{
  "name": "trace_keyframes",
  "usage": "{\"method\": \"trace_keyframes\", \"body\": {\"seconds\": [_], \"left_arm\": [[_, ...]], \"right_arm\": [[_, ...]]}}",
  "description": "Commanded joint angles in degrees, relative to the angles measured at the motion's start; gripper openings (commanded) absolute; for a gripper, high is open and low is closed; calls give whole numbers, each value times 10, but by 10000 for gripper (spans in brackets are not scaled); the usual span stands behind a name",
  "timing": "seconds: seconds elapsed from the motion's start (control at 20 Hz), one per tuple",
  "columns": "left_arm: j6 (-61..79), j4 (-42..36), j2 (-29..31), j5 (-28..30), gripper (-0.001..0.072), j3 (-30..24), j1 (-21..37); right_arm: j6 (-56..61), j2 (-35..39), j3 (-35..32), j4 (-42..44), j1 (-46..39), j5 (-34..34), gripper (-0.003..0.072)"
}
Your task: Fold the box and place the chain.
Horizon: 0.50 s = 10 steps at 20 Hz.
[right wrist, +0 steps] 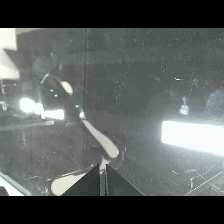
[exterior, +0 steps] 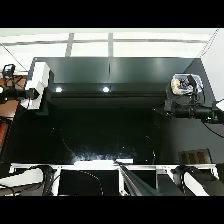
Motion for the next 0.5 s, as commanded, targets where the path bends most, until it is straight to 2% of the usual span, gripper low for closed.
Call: {"method": "trace_keyframes", "body": {"seconds": [0.0, 0.15, 0.2, 0.25, 0.45], "left_arm": [[0, -2, -18, 54, 359, 6, -11], [0, -3, -36, 21, 377, 29, -11], [0, 1, -36, 14, 596, 34, -12], [-3, 2, -34, 1, 713, 40, -12], [-20, 5, -2, -79, 713, 71, -12]], "right_arm": [[0, 0, 0, 0, 0, -4, 44], [0, 0, 0, 0, 0, -4, 44], [0, 0, 0, 0, 0, -4, 44], [0, 0, 0, 0, 0, -3, 44], [0, 0, 0, 0, 0, -11, 44]]}}
